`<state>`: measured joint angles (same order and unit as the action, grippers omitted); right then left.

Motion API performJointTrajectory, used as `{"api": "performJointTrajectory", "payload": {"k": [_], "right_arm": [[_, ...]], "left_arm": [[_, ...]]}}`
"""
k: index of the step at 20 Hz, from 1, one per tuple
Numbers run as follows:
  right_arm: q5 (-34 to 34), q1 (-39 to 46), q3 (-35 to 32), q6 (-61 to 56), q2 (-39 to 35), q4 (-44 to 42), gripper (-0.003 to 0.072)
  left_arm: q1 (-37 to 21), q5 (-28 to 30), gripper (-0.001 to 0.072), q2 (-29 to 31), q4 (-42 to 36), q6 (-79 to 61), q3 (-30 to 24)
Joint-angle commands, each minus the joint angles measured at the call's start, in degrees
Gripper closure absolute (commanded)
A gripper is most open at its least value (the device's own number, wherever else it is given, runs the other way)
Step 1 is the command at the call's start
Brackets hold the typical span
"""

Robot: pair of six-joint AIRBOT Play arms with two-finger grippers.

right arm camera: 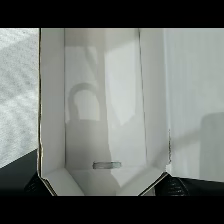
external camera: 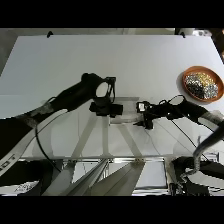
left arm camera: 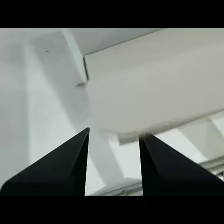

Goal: Fold the box and place the chain.

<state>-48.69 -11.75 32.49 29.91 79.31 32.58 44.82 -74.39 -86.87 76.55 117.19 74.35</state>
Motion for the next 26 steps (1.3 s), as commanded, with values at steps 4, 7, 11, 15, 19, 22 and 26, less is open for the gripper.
{"api": "performJointTrajectory", "payload": {"k": [4, 7, 11, 15, 19, 22, 26], "right_arm": [[0.02, 0.02, 0.0, -0.02, -0.02, -0.02, 0.0363], [0.02, 0.02, 0.0, -0.02, -0.02, -0.02, 0.0363], [0.02, 0.02, 0.0, -0.02, -0.02, -0.02, 0.0363], [0.02, 0.02, 0.0, -0.02, -0.02, -0.02, 0.0363], [0.02, 0.02, 0.0, -0.02, -0.02, -0.02, 0.0363], [0.02, 0.02, 0.0, -0.02, -0.02, -0.02, 0.0363], [0.02, 0.02, 0.0, -0.02, -0.02, -0.02, 0.0363]], "left_arm": [[-8.68, -8.41, 0.0177, 13.35, -0.74, -40.26, 0.07], [-14.99, -8.85, 0.0124, 18.64, -2.56, -67.45, -0.61], [-24.2, 0.26, 0.0055, 22.88, -21.59, -88.06, -11.52], [-29.66, 8.11, 0.0011, 20.11, -32.72, -112.08, -26.38], [-28.59, 17.53, 0.0009, 11.98, -36.59, -128.15, -31.71], [-25.79, 19.21, -0.0003, 5.03, -41.46, -130.73, -31.71], [-22.47, 21.2, -0.0006, 1.64, -44.13, -132.87, -31.71]]}}
